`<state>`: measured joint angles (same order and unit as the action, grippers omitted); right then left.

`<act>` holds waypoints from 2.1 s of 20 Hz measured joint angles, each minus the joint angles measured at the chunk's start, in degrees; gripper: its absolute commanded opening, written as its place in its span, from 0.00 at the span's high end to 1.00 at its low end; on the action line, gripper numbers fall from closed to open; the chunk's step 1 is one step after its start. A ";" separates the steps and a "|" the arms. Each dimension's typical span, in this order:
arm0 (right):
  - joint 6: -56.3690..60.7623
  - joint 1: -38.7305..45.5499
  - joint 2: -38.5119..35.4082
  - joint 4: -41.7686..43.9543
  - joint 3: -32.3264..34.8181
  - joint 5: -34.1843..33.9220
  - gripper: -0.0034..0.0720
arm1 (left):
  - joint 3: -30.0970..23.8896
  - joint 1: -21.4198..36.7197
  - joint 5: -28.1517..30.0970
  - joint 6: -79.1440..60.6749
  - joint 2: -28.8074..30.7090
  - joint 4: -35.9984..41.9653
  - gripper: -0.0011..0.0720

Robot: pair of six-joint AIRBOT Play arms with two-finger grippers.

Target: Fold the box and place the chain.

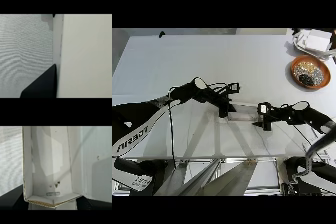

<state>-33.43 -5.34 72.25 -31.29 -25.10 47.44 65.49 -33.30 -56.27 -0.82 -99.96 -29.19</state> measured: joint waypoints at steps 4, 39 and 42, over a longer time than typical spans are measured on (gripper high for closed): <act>0.00 -0.02 0.02 0.00 0.00 -0.02 0.41 | 0.00 0.02 -0.48 0.00 0.00 0.37 0.92; 0.07 -0.07 0.07 0.02 0.02 -0.07 0.41 | -1.07 -6.86 16.24 24.50 13.18 -1.70 0.99; 0.07 -0.07 0.07 0.02 0.02 -0.07 0.41 | -1.09 -7.19 22.99 28.63 9.84 0.04 0.99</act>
<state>-33.36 -5.41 72.31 -31.27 -25.08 47.37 64.40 -40.49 -33.28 27.81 -90.13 -29.15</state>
